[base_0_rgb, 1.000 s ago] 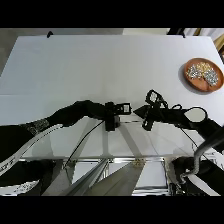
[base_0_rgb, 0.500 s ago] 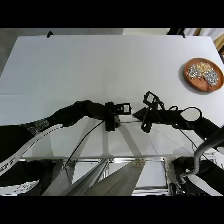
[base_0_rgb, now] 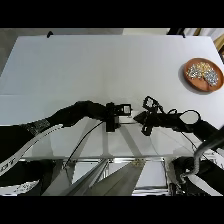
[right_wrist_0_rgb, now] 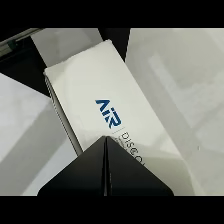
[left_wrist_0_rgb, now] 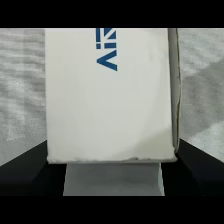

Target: Fold the box and place the chain.

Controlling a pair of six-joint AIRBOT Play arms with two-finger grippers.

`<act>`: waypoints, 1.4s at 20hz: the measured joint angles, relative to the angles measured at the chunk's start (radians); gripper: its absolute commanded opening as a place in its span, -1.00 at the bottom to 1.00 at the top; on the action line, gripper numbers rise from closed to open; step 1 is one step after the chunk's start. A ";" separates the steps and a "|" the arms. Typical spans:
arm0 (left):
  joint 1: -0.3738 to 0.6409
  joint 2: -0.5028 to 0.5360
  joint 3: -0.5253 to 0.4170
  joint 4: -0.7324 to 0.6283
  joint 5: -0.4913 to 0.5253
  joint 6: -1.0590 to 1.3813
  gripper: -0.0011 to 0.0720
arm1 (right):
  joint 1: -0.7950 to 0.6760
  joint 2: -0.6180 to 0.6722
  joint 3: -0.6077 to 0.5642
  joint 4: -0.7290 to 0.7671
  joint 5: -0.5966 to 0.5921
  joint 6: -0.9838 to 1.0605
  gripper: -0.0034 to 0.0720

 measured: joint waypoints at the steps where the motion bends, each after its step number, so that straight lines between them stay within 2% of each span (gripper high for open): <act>1: 0.000 0.000 0.000 0.000 0.000 0.000 -0.55 | 0.000 0.000 -0.006 -0.002 -0.005 0.000 -0.89; 9: 0.000 0.000 0.000 0.000 -0.002 -0.002 -0.55 | 0.000 0.000 -0.013 -0.013 -0.024 -0.003 -0.89; 13: 0.000 0.000 0.000 0.000 -0.002 -0.004 -0.55 | 0.001 0.015 0.057 -0.044 -0.014 0.002 -0.88; 15: 0.000 0.000 0.000 0.000 -0.003 -0.004 -0.55 | 0.000 0.034 0.120 -0.050 -0.010 0.056 -0.88; 18: 0.000 0.000 0.000 0.000 -0.003 -0.003 -0.55 | 0.000 0.061 0.223 -0.205 0.046 0.312 -0.89; 21: 0.000 0.000 0.000 0.000 -0.003 -0.003 -0.55 | -0.004 0.074 0.340 -0.492 0.177 0.687 -0.89; 23: 0.000 0.000 0.000 0.000 -0.003 -0.003 -0.55 | -0.029 0.077 0.406 -0.671 0.309 0.859 -0.89; 25: 0.000 0.000 0.000 0.000 -0.003 -0.003 -0.55 | -0.082 0.077 0.446 -0.781 0.443 0.972 -0.89; 28: 0.000 0.000 0.000 0.000 -0.003 -0.003 -0.55 | -0.195 0.052 0.473 -0.850 0.615 1.059 -0.89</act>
